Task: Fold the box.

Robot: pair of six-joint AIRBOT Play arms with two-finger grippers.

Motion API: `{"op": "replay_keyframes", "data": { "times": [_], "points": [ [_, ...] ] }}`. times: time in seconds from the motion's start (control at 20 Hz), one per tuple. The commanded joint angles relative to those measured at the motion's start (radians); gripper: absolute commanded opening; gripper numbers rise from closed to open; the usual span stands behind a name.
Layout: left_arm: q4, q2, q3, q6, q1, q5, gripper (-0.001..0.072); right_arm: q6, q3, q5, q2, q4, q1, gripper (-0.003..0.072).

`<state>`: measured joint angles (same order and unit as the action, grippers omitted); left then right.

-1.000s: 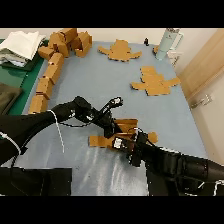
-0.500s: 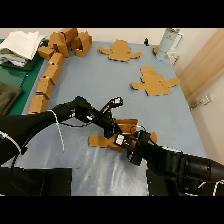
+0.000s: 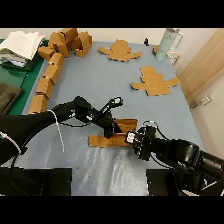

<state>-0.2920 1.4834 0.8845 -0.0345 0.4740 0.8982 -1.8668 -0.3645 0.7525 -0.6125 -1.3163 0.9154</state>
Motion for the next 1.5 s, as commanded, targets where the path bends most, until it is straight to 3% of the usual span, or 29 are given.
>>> {"op": "replay_keyframes", "data": {
  "times": [0.0,0.2,0.35,0.6,0.95,1.15,1.45],
  "points": [
    [0.0,0.0,0.0,0.0,0.0,-0.001,0.0016,-0.407,0.01,-0.045,0.004,-0.308,-0.183,0.072],
    [0.0,0.0,0.0,0.0,0.0,0.0,0.0016,-0.793,-0.005,-0.055,-0.077,-0.612,-0.4,0.072],
    [0.0,0.0,0.0,0.0,0.0,0.0,0.0016,-1.017,-0.048,-0.011,-0.208,-0.783,-0.5,0.072],
    [0.0,0.0,0.0,0.0,0.0,0.0,0.0016,-1.048,-0.107,0.05,-0.355,-0.797,-0.518,0.072],
    [0.0,0.0,0.0,0.0,0.0,-0.001,0.0016,-1.02,-0.107,0.053,-0.352,-0.79,-0.517,0.0714],
    [0.0,0.0,0.0,0.0,0.0,0.0,0.0016,-1.037,-0.103,0.143,-0.352,-0.79,-0.517,0.0713],
    [0.0,0.0,0.0,0.0,0.0,0.0,0.0016,-1.135,-0.102,0.118,-0.354,-0.792,-0.521,0.0713]
  ]
}}
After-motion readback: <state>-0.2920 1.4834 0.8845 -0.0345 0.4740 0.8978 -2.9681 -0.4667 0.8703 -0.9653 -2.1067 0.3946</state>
